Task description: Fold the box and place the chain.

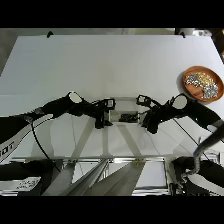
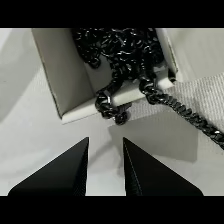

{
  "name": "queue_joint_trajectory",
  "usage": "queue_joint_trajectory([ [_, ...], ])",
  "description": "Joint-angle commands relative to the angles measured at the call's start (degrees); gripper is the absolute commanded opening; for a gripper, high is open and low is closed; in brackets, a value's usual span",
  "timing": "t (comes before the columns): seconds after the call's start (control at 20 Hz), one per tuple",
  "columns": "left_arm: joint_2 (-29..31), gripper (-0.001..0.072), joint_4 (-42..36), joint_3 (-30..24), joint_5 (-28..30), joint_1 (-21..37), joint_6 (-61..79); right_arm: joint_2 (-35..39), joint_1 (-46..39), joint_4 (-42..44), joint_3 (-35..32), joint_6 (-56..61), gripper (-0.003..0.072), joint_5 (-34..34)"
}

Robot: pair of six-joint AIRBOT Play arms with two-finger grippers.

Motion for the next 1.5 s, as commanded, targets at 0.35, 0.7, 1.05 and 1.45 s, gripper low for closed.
queue_joint_trajectory([
  [0.35,0.02,0.0450,0.00,0.04,0.00,0.04,0.02,-0.52,3.98,1.92,-1.22,-0.26,0.0234,-7.13],
  [0.7,0.02,0.0450,0.00,0.04,0.00,0.04,0.02,-0.87,3.98,1.09,-2.05,-0.07,0.0219,-8.52],
  [1.05,0.02,0.0450,0.00,0.04,0.00,0.04,0.02,-0.90,4.00,1.11,-2.16,0.20,0.0113,-9.75],
  [1.45,0.02,0.0450,0.00,0.04,0.02,0.04,0.02,0.52,5.42,1.09,-5.64,3.85,0.0016,-14.05],
])
